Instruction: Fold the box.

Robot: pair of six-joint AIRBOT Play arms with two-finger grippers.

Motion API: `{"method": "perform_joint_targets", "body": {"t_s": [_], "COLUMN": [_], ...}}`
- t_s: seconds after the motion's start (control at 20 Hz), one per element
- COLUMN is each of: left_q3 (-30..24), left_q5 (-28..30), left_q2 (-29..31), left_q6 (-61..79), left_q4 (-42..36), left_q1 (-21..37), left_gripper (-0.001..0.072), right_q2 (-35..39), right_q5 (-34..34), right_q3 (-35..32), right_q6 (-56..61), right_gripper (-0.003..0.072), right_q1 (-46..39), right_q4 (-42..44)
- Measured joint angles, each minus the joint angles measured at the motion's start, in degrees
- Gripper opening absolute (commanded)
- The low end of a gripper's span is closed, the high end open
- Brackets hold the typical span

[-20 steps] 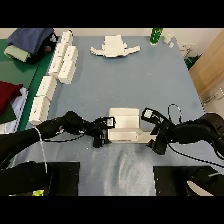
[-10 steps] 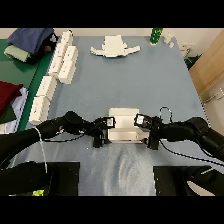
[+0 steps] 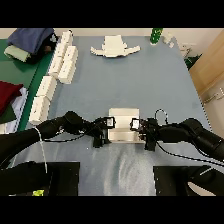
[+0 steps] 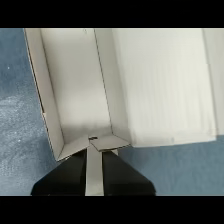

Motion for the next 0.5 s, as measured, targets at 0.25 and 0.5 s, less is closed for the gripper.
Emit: {"method": "perform_joint_targets", "body": {"t_s": [0.25,0.5], "left_q3": [0.00,0.00], "left_q5": [-0.02,0.07], "left_q2": [0.00,0.00], "left_q6": [0.00,-0.07], "left_q4": [-0.02,-0.07], "left_q1": [0.00,0.00], "left_gripper": [0.0473,0.0473], "right_q2": [-1.55,-2.99], "right_q5": [4.26,6.10], "right_q3": [0.00,0.00], "right_q6": [-2.14,-2.91], "right_gripper": [0.0368,0.0651], "right_q1": [2.19,2.78], "right_q4": [0.39,1.01]}}
